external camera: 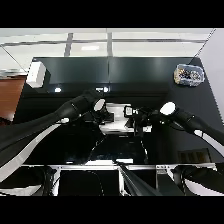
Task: Fold the box and place the chain.
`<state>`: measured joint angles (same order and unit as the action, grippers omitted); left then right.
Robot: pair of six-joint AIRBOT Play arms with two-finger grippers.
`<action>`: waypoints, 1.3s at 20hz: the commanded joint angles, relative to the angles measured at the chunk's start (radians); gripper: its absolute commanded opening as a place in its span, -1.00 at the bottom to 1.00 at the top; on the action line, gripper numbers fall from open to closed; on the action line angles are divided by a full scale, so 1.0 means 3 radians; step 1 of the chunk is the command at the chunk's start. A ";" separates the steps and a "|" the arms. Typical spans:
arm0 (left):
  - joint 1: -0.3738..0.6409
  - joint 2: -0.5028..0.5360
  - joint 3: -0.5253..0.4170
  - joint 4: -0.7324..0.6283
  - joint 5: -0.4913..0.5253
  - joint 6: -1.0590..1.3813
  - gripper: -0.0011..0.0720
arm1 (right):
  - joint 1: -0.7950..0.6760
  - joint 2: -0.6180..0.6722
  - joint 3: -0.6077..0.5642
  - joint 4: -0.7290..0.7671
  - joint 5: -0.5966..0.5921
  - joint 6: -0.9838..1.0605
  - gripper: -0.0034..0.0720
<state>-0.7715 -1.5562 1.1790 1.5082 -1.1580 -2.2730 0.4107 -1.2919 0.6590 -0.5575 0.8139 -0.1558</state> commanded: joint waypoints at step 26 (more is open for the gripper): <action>0.0003 0.0001 0.0004 -0.0006 0.0017 -0.0004 -0.90 | -0.0454 0.0504 -0.0295 -0.0585 0.0128 0.0296 0.87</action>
<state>-0.7715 -1.5562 1.1793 1.5051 -1.1553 -2.2753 0.2371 -1.1172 0.5869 -0.7311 0.8749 0.0826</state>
